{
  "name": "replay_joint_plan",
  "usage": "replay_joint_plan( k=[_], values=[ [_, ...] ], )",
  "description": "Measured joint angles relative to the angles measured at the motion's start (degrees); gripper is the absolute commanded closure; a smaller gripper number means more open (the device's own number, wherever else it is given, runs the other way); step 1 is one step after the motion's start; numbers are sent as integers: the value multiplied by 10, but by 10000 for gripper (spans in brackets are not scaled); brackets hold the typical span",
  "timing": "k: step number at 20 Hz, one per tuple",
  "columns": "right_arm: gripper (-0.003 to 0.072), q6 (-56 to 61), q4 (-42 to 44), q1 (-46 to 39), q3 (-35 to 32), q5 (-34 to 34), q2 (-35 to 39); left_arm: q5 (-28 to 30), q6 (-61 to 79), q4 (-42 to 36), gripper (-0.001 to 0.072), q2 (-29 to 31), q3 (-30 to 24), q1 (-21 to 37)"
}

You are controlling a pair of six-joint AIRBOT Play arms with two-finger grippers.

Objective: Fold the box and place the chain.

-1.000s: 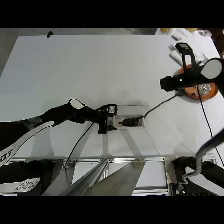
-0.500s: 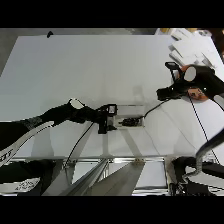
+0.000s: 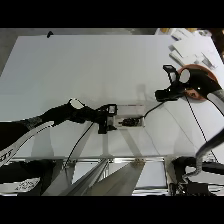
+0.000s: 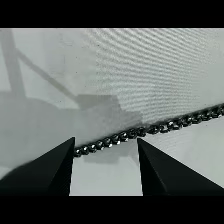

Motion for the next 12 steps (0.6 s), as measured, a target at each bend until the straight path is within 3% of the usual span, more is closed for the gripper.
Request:
replay_joint_plan(
  k=[3,5,7,8,9,12],
  values=[
    [412,17,-1,0,0,13,-19,0,0,0,395,0,0,0],
    [515,23,-1,0,-1,18,-26,0,0,0,395,0,0,0],
    [542,26,-2,0,-1,24,-29,0,0,0,395,0,0,0],
    [638,26,-3,0,-1,26,-30,0,0,0,395,0,0,0],
    [669,27,-5,-1,-2,29,-31,0,0,0,395,0,0,0],
    [670,26,-4,0,-2,32,-29,0,0,0,395,0,0,0]
  ],
)
